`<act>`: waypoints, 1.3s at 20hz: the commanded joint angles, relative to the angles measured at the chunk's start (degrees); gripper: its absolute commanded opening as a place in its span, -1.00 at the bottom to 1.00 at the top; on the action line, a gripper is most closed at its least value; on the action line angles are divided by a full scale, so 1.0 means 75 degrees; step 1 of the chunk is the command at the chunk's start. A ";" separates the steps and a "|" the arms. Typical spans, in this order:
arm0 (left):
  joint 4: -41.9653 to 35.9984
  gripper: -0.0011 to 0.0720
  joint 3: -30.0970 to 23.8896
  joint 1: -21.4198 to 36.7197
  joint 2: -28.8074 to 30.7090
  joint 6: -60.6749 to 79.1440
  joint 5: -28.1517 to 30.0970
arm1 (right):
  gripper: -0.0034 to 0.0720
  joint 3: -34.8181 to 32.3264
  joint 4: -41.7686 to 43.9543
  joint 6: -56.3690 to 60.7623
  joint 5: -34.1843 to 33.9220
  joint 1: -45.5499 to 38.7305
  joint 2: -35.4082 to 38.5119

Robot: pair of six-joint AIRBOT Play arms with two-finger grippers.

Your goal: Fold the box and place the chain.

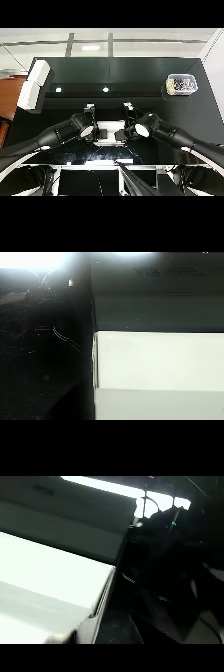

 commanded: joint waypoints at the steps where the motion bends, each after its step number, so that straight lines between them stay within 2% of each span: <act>1: 0.0000 -0.89 0.0000 0.0003 0.0000 0.0003 0.0003 | 0.07 0.0236 -0.0262 0.0423 0.0318 0.0149 -0.0256; 3: -0.0003 -0.89 0.0000 0.0003 0.0000 0.0003 0.0000 | 0.07 0.0423 -0.0286 0.0527 0.0373 0.0181 -0.0361; 4: -0.0003 -0.89 0.0000 0.0003 0.0000 0.0003 -0.0003 | -0.12 0.0507 -0.0303 0.0539 0.0423 0.0181 -0.0423; 17: -0.0029 -0.89 0.0000 0.0003 0.0000 0.0003 0.0000 | -0.13 0.0597 -0.0423 0.1539 0.0405 0.0181 -0.0580; 19: -0.0026 -0.89 0.0000 0.0003 0.0000 0.0003 0.0003 | -0.21 0.0615 -0.0425 0.1615 0.0405 0.0181 -0.0586; 22: -0.0026 -0.89 0.0000 0.0003 0.0000 0.0003 0.0003 | -0.21 0.0828 -0.0452 0.1617 0.0388 0.0181 -0.0685; 26: -0.0026 -0.89 0.0000 0.0003 0.0000 0.0003 0.0006 | -0.21 0.1023 -0.0597 0.1617 0.0807 0.0184 -0.0933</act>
